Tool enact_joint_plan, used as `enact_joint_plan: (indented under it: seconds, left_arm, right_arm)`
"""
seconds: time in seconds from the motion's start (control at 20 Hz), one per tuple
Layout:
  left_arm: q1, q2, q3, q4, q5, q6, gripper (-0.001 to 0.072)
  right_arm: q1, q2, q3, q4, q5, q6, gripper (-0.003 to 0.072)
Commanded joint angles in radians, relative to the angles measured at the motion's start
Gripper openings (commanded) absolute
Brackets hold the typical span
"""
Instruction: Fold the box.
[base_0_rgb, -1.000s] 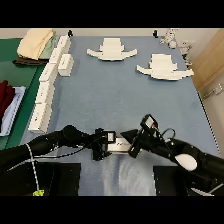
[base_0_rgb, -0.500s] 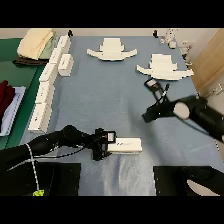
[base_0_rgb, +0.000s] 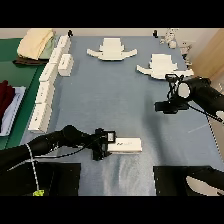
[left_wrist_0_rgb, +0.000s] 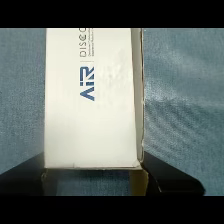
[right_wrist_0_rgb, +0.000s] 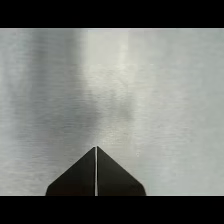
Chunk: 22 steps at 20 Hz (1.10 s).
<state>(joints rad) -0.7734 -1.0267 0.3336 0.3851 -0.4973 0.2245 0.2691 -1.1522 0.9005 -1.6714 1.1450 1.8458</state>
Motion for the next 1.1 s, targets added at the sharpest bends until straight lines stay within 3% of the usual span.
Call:
enact_joint_plan:
  seconds: [0.0,0.25,0.45,0.6,0.75,0.9,1.05]
  left_arm:
    - [0.0,0.0,0.002,0.0,0.001,0.0,0.0453]
    - [0.003,0.007,0.014,-0.004,0.054,-0.08,0.0453]
    - [0.053,0.117,0.016,0.068,0.148,-0.294,0.0453]
    - [0.246,0.236,0.016,0.284,0.154,-0.662,0.0453]
    - [0.541,0.287,0.028,0.59,0.085,-0.994,0.0453]
    - [0.82,0.225,0.064,0.652,0.05,-1.075,0.0453]
    - [0.923,0.064,0.165,0.652,0.053,-1.077,0.0453]
  right_arm:
    - [-0.01,-0.01,0.007,-0.003,0.024,0.048,0.0018]
    - [-0.01,-0.01,0.007,-0.004,0.024,0.048,0.0017]
    - [-0.01,-0.01,0.007,-0.004,0.024,0.048,0.0017]
    - [-0.01,-0.01,0.007,-0.004,0.024,0.048,0.0017]
    - [-0.01,-0.01,0.007,-0.004,0.024,0.048,0.0017]
    - [-0.01,-0.01,0.007,-0.004,0.024,0.048,0.0018]
    - [-0.01,-0.01,0.007,-0.004,0.024,0.048,0.0018]
